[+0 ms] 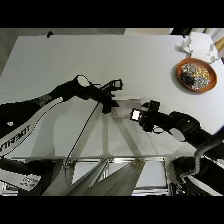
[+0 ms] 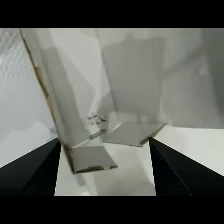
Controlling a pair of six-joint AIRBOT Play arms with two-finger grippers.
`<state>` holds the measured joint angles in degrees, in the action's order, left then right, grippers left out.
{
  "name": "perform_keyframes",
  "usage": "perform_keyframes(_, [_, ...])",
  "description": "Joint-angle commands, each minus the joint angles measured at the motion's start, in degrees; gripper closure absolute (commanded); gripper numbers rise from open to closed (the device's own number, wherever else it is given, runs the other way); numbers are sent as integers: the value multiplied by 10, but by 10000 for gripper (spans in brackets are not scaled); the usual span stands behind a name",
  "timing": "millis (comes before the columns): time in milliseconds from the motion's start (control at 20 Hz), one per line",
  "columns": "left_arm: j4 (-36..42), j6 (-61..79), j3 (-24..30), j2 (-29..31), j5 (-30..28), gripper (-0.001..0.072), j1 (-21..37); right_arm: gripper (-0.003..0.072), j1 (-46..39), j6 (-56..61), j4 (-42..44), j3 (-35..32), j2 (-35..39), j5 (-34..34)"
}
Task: Fold the box and place the chain.
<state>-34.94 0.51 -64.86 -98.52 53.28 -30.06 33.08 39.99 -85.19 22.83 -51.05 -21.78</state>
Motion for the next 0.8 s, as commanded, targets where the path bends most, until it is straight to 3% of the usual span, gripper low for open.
perform_keyframes(0, [0,1,0,0,1,698,0,113,-40,-101,79,27,-1,-17])
perform_keyframes(200, [0,1,0,0,1,698,0,96,-94,-228,188,27,-10,-54])
perform_keyframes(350, [0,1,0,0,1,698,0,-5,-124,-330,277,28,-25,-90])
perform_keyframes(500, [0,1,0,0,1,698,0,-8,-160,-419,377,37,-56,-115])
perform_keyframes(750, [0,1,0,0,1,698,0,-10,-216,-498,449,84,-131,-198])
